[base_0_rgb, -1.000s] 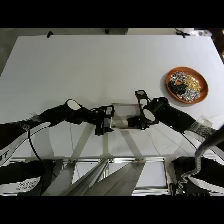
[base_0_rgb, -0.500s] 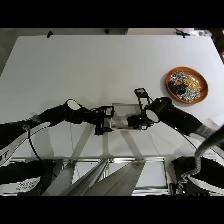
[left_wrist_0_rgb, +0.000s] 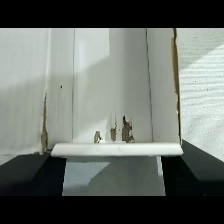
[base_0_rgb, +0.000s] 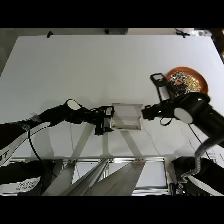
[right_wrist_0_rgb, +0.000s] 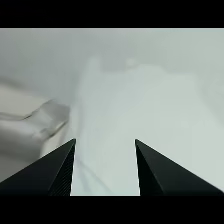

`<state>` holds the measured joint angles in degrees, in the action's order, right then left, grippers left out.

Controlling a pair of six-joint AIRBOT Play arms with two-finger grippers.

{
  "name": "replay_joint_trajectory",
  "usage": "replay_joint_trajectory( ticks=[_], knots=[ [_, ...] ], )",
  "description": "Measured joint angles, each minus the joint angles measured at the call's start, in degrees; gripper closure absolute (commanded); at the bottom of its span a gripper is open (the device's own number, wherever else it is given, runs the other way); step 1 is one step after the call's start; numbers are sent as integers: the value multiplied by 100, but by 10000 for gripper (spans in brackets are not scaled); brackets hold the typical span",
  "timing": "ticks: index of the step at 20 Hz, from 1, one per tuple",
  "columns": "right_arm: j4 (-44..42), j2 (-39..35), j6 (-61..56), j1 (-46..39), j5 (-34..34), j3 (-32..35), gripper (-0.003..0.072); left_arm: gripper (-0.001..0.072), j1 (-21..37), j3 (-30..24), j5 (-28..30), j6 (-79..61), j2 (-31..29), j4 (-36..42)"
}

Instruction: Fold the box and place the chain.

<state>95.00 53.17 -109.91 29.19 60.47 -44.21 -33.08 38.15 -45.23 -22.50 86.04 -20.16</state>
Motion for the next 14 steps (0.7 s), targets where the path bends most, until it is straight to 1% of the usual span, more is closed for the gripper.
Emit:
replay_joint_trajectory(
  ticks=[3,5,7,10,11,12,14],
  knots=[
    [70,2,715,-1231,-485,-9,272,338,0,0,2,0,0,0],
    [79,214,1268,-1980,-855,-90,271,338,0,0,0,0,0,2],
    [70,638,1740,-2557,-1143,-275,220,338,0,0,0,2,0,0],
    [61,1526,2256,-3064,-1451,-717,207,338,0,0,2,2,0,2],
    [59,1812,2371,-3150,-1493,-876,156,338,0,0,0,2,0,0],
    [57,2120,2474,-3217,-1558,-1045,133,338,0,0,2,2,0,2],
    [46,2643,2603,-3298,-1613,-1344,132,338,0,0,2,2,0,0]
  ],
)
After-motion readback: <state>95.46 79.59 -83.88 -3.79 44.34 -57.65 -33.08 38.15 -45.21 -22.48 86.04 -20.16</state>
